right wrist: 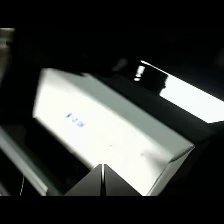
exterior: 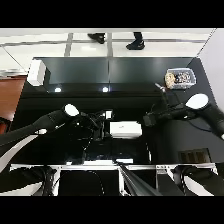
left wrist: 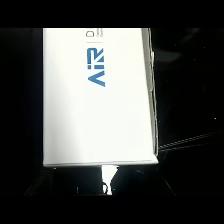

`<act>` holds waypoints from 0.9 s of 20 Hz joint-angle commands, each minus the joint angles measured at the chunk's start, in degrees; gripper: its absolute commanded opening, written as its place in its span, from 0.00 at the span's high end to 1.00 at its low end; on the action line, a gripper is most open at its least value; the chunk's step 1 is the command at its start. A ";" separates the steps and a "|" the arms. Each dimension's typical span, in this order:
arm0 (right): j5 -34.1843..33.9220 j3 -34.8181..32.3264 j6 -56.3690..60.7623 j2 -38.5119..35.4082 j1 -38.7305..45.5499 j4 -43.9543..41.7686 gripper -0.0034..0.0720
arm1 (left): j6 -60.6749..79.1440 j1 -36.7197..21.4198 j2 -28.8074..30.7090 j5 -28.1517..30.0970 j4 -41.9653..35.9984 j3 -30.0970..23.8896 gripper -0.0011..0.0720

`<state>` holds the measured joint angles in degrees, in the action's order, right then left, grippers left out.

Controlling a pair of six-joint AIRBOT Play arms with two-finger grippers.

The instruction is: Fold the box and place the chain.

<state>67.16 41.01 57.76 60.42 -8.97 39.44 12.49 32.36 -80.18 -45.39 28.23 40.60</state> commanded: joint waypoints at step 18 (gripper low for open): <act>10.14 1.51 3.96 -13.62 21.09 14.60 0.94 | -28.68 7.87 -4.87 -6.80 10.10 22.88 0.02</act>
<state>76.60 43.13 61.60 46.89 11.97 53.15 -12.38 38.98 -79.53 -47.31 38.35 57.36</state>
